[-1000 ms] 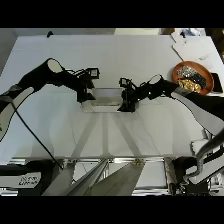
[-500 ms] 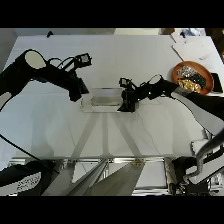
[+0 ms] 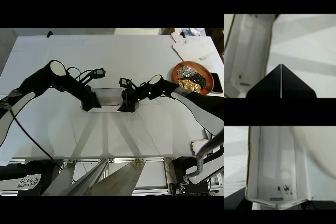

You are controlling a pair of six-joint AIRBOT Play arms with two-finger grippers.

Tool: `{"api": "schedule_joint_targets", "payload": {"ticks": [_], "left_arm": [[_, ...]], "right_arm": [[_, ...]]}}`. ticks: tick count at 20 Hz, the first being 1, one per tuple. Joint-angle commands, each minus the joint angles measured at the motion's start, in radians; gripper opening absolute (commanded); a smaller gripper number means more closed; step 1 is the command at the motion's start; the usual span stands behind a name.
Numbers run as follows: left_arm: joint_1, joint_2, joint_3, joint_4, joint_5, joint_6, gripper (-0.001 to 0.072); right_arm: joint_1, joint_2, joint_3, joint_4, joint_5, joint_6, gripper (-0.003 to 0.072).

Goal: Fold the box and place the chain.

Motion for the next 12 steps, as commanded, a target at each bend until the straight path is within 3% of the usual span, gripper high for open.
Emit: {"api": "schedule_joint_targets", "payload": {"ticks": [1,4,8,12], "left_arm": [[-0.001,-0.033,-0.001,-0.094,0.186,0.012,0.0010],[0.044,-0.033,-0.001,-0.134,0.284,-0.013,0.0009],[0.106,-0.033,-0.001,-0.232,0.323,-0.030,0.0010],[0.113,-0.073,-0.002,-0.230,0.383,-0.029,0.0011]], "right_arm": [[0.000,0.000,0.001,0.000,0.000,0.000,0.0530],[0.000,0.000,0.001,0.000,0.000,0.000,0.0530],[0.000,0.000,0.001,0.000,0.000,0.000,0.0530],[0.000,0.000,0.001,0.000,0.000,0.000,0.0530]]}}
